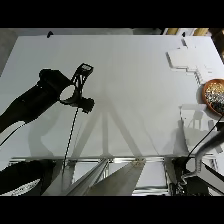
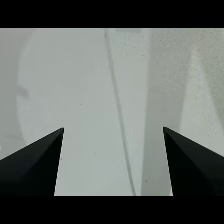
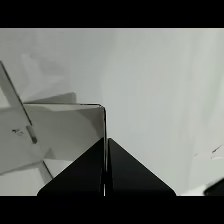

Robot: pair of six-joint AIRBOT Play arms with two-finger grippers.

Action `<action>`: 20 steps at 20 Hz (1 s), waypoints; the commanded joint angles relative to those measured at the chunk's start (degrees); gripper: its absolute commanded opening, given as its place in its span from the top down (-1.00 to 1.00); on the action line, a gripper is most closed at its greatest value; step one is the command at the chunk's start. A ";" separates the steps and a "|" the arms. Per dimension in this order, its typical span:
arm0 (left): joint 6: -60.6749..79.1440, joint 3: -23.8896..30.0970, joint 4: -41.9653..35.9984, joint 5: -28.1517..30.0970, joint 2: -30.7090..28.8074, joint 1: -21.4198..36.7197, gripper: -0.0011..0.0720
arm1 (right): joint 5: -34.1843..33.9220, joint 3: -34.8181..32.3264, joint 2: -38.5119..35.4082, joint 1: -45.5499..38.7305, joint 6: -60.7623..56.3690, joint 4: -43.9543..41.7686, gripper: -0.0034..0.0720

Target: Fold the box and place the chain.

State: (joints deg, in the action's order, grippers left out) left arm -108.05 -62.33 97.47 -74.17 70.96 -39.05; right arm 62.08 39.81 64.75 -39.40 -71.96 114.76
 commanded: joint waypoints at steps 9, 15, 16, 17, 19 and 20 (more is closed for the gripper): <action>4.02 0.00 1.20 3.89 0.07 0.02 -0.92 | 7.41 -8.24 -32.96 32.09 -6.56 -34.27 0.87; 10.69 0.00 -6.03 19.69 0.35 0.07 -0.92 | 8.37 -13.94 -44.26 42.66 -13.55 -34.45 0.87; 13.57 0.00 -9.81 21.11 0.81 0.09 -0.92 | 9.01 -13.94 -44.24 43.01 -13.53 -34.47 0.87; 18.08 0.00 -14.78 21.88 1.51 0.09 -0.92 | 9.77 -13.94 -44.24 43.01 -12.83 -34.40 0.87; 28.94 0.00 -26.67 21.84 3.65 0.09 -0.92 | 11.32 -13.94 -44.24 43.01 -8.76 -34.53 0.87; 33.53 0.00 -31.74 21.84 5.03 0.04 -0.92 | 11.50 -13.94 -44.19 43.01 -6.97 -34.69 0.87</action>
